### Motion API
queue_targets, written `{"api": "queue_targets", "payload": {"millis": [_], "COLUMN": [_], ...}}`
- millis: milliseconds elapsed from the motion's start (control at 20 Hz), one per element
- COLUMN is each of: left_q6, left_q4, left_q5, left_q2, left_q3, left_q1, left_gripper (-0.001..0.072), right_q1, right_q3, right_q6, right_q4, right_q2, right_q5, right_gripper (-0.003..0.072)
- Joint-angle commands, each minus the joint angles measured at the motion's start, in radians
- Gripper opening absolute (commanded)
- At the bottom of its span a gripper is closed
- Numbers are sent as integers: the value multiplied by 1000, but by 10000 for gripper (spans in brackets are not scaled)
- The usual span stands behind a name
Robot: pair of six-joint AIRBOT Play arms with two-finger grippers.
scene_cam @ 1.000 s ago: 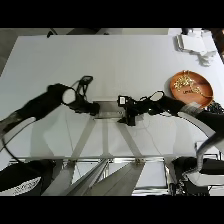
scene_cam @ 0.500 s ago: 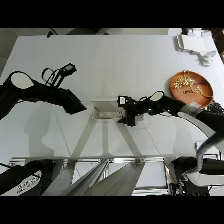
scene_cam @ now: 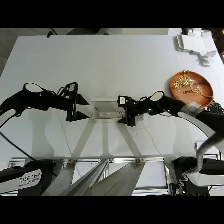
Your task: Fold the box and place the chain.
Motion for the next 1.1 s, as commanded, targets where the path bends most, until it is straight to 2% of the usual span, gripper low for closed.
{"api": "queue_targets", "payload": {"millis": [0,600,900,1050], "left_q6": [170,185,185,185], "left_q4": [-39,-84,-86,-86], "left_q5": [13,82,204,227], "left_q2": [-63,-88,-126,-126], "left_q3": [-5,-5,-5,-5], "left_q1": [-20,-102,-165,-180], "left_gripper": [698,698,698,689], "right_q1": [1,1,1,1], "right_q3": [0,0,0,0], "right_q6": [0,0,0,0], "right_q4": [0,0,0,0], "right_q2": [0,0,0,0], "right_q5": [0,0,0,0], "right_gripper": [526,526,526,526]}}
